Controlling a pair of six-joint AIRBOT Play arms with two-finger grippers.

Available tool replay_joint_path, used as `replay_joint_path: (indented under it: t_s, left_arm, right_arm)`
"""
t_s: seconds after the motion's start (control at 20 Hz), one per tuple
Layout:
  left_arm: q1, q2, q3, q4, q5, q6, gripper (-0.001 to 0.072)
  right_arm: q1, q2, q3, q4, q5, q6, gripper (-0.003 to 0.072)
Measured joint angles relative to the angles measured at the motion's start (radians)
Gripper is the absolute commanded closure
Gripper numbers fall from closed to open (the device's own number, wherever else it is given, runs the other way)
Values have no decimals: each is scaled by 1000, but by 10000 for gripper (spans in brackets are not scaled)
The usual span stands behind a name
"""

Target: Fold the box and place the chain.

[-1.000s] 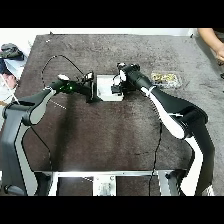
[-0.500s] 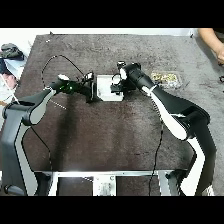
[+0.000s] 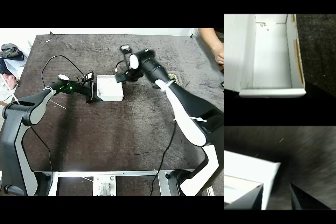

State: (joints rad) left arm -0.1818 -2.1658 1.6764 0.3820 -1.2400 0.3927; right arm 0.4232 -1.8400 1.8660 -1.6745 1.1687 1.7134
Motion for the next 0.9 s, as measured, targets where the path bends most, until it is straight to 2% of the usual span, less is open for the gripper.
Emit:
replay_joint_path:
  t_s: [0.2, 0.25, 0.3, 0.55, 0.85, 0.9]
  left_arm:
    - [0, 0, 0, 0, 0, 0, 195]
    - [0, 0, 0, 0, 0, 0, 195]
    - [0, 0, 0, 0, 0, 0, 195]
    - [0, 0, 0, 0, 0, 0, 195]
    - [0, 0, 0, 0, 0, 0, 195]
    - [0, 0, 0, 0, 0, 0, 195]
  right_arm:
    - [-157, 44, 0, -26, -21, -64, 481]
    - [-208, 44, -1, -20, -21, -71, 385]
    - [-254, 40, -1, -6, -23, -76, 330]
    - [-412, -18, -2, 90, -36, -92, 350]
    - [-453, -100, -2, 123, -60, -103, 351]
    - [-455, -109, -2, 123, -62, -104, 421]
